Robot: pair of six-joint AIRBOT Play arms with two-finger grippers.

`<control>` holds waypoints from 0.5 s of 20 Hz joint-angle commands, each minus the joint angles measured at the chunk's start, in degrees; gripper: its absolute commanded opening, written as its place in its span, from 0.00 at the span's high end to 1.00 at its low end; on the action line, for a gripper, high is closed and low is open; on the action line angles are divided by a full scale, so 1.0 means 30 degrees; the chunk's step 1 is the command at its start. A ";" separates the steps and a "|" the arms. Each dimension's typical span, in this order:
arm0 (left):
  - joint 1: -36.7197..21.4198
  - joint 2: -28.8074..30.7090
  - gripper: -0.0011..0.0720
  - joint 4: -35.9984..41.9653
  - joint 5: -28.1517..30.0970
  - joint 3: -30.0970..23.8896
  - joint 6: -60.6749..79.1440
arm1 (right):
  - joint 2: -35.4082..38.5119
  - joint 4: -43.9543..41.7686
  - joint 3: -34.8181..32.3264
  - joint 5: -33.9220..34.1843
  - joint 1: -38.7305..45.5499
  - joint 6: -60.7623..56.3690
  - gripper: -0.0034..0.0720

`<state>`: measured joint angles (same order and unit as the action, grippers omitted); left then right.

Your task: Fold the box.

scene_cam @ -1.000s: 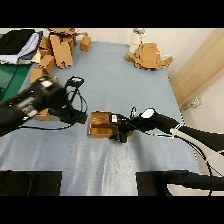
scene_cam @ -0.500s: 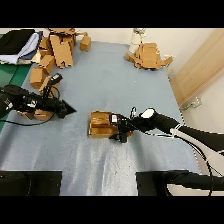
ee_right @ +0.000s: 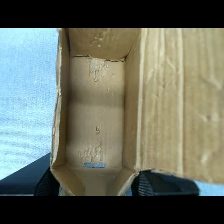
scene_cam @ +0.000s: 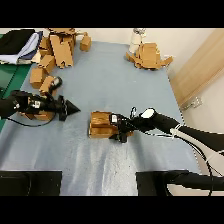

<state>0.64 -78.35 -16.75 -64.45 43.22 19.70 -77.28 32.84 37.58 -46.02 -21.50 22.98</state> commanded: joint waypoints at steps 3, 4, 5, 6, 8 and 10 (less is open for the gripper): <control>0.3009 0.0182 0.04 -0.4546 0.2361 -0.0306 -0.0597 | -0.0015 -0.0007 -0.0015 -0.0015 -0.0015 -0.0007 0.25; 0.3694 0.0160 0.04 -0.4962 0.2484 -0.0306 -0.0896 | -0.0015 -0.0007 -0.0015 -0.0007 -0.0015 -0.0007 0.25; 0.4371 0.0160 0.04 -0.5457 0.2667 -0.0306 -0.1341 | -0.0015 -0.0007 -0.0015 -0.0007 -0.0015 -0.0007 0.25; 0.5027 0.0160 0.04 -0.5931 0.3031 -0.0306 -0.1741 | -0.0015 -0.0007 -0.0015 -0.0007 -0.0015 -0.0007 0.25; 0.6237 0.0160 0.04 -0.6273 0.4240 -0.0306 -0.2463 | -0.0015 0.0000 -0.0015 -0.0015 -0.0015 -0.0007 0.25; 0.6827 0.0160 0.04 -0.6251 0.5107 -0.0306 -0.2601 | -0.0015 -0.0007 -0.0015 -0.0015 -0.0015 -0.0007 0.25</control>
<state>17.41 -77.91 -33.26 -53.78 42.35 14.06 -77.28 32.84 37.56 -46.04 -21.50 22.98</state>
